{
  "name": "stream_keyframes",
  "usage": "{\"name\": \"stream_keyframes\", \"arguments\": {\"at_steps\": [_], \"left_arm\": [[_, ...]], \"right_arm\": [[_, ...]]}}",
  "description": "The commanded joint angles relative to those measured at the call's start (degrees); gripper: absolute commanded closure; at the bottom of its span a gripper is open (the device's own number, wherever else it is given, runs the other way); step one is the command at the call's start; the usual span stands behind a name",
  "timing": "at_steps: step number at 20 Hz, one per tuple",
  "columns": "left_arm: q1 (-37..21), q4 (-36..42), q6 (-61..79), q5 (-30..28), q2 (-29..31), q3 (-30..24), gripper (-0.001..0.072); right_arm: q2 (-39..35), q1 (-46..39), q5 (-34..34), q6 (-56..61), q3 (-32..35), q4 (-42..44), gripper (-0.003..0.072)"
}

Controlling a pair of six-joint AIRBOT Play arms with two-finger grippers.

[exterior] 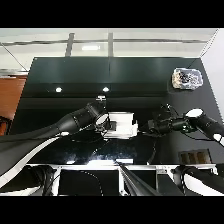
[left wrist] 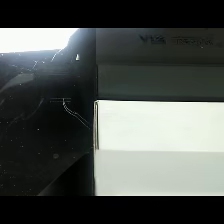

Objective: Fold the box and place the chain.

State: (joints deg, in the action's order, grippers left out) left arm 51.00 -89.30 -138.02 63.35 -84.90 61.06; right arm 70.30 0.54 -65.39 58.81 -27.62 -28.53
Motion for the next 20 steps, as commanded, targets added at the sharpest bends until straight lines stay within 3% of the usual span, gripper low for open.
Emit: {"name": "stream_keyframes", "arguments": {"at_steps": [1, 7, 13, 15, 16, 20], "left_arm": [[0.0, 0.0, 0.0, 0.2, 0.0, 0.0, 0.068], [0.0, 0.0, 0.0, 0.2, 0.0, 0.0, 0.068], [0.0, 0.0, 0.0, 0.2, 0.0, 0.0, 0.068], [0.0, 0.0, 0.0, 0.2, 0.0, 0.0, 0.068], [0.0, 0.0, 0.0, 0.2, 0.0, 0.0, 0.068], [0.0, 0.0, 0.0, 0.2, 0.0, 0.0, 0.068]], "right_arm": [[0.0, 2.1, -0.5, 0.2, -1.9, 2.1, 0.0058], [0.0, 12.4, 6.7, 9.5, -6.8, -1.6, 0.0059], [0.0, 26.0, 12.7, 36.5, -14.4, -26.0, 0.0061], [0.0, 30.4, 12.7, 46.5, -17.2, -36.2, 0.0132], [0.0, 32.4, 12.3, 50.9, -18.5, -40.3, 0.0132], [0.6, 36.8, 9.5, 63.3, -21.3, -47.8, 0.021]]}}
